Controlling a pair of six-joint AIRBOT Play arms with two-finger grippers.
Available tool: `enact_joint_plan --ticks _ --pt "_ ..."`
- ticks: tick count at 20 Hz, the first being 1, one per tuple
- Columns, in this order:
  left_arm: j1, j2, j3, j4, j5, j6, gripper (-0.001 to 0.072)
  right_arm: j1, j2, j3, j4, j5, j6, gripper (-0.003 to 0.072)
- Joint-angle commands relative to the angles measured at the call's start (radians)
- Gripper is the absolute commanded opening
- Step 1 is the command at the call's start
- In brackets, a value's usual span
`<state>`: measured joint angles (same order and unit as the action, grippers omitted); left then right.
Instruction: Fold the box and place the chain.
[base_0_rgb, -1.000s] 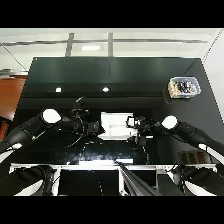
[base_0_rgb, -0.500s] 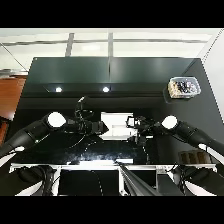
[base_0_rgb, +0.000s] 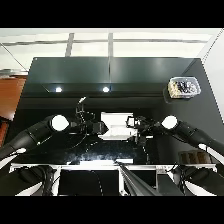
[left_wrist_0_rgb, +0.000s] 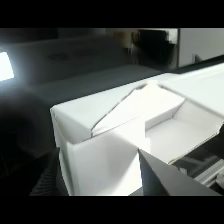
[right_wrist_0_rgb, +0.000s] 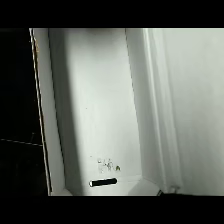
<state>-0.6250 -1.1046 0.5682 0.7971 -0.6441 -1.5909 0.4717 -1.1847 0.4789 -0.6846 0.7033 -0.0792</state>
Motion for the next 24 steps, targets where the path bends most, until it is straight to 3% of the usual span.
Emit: enact_joint_plan --ticks 1,13,19,24 --pt "-0.009 -0.010 0.012 0.014 0.019 -0.014 0.0560 0.001 0.000 0.001 0.000 -0.002 0.000 0.0479" --pt "-0.026 -0.047 0.042 0.055 0.013 -0.047 0.0559 0.001 0.000 0.001 0.000 -0.002 0.000 0.0479" --pt "-0.098 -0.048 0.071 0.305 0.009 -0.266 0.0560 0.001 0.000 0.001 0.000 -0.002 0.000 0.0479" --pt "-0.110 -0.049 0.081 0.351 0.008 -0.327 0.0559 0.001 0.000 0.001 0.000 -0.008 0.000 0.0479"
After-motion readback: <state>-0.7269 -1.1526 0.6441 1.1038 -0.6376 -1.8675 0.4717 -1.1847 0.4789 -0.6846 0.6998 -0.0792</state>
